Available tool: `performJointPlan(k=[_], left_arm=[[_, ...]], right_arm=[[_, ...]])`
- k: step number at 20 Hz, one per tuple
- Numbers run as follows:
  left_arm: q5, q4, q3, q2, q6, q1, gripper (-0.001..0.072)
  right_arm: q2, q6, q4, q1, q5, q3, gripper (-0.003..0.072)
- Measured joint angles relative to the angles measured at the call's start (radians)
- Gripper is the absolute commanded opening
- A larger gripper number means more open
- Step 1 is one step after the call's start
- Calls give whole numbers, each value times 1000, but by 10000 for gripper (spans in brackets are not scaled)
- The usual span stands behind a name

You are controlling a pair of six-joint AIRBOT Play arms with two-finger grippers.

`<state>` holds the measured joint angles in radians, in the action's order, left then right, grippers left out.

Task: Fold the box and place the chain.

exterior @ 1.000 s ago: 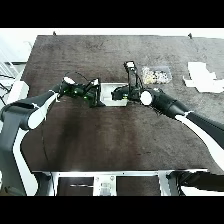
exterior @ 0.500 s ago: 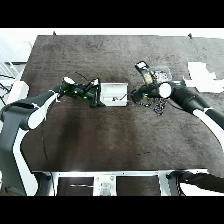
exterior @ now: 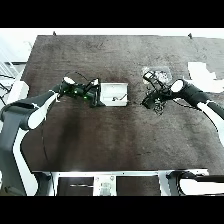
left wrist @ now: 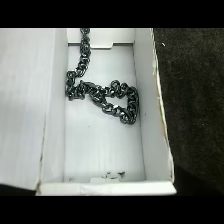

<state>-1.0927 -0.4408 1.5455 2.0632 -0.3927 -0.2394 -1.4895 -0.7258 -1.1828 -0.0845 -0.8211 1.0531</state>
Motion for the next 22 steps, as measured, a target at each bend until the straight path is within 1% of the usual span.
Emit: performJointPlan(k=[7,8,9,10,12,13,14,15,17,20,22], left_arm=[[0,0,0,0,0,0,407],[0,0,0,0,0,0,408],[0,0,0,0,0,0,408],[0,0,0,0,0,0,407],[1,0,0,0,0,0,407],[1,0,0,0,0,0,407],[1,0,0,0,0,0,407],[1,0,0,0,0,0,407],[1,0,0,0,0,0,408],[1,0,0,0,0,0,408],[1,0,0,0,0,0,407]], right_arm=[[-84,113,22,12,-46,47,361],[-94,121,18,12,-51,58,305],[-105,127,12,13,-58,70,293],[-114,131,5,13,-63,82,261],[-132,137,-11,15,-83,100,117],[-139,138,-18,17,-92,106,115],[-145,139,-22,18,-106,112,36],[-150,142,-27,17,-120,116,12],[-156,142,-33,16,-156,127,12],[-159,142,-42,16,-245,170,12],[-135,138,14,16,-268,217,12]])
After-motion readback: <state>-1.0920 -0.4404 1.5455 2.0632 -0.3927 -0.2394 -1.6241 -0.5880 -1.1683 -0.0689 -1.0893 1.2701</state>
